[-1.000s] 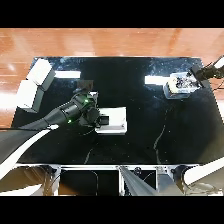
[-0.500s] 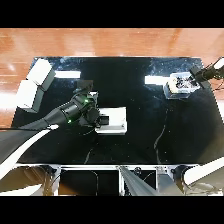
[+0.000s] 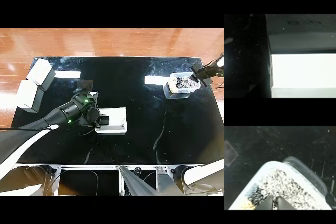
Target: Fold the box and place the chain.
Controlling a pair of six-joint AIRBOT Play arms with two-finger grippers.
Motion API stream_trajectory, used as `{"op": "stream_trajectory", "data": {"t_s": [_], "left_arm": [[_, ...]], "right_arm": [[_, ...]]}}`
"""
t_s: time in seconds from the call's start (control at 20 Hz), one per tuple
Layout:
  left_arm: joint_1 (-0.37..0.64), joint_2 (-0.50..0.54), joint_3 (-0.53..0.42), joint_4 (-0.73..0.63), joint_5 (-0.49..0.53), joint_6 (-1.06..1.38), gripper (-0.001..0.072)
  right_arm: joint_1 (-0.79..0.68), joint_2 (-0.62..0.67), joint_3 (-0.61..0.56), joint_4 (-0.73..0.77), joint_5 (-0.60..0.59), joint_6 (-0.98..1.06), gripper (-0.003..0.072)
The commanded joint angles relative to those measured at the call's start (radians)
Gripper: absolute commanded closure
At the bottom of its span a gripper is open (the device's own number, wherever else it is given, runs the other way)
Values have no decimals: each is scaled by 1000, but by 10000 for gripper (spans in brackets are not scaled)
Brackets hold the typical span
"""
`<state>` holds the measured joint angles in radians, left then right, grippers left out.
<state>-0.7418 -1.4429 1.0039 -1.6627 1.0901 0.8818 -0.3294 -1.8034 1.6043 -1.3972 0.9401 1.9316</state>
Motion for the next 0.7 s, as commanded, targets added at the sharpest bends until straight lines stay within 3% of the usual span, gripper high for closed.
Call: {"op": "stream_trajectory", "data": {"t_s": [0.0, 0.3, 0.65], "left_arm": [[0, 0, 0, 0, 0, 0, 694], [0, 0, 0, 1, -7, 1, 694], [-1, 0, 0, 1, -8, 1, 694]], "right_arm": [[-3, 59, 2, 2, -2, -63, 654], [-6, 259, 2, 22, 3, -216, 655], [-5, 520, 2, 236, 32, -410, 655]]}}
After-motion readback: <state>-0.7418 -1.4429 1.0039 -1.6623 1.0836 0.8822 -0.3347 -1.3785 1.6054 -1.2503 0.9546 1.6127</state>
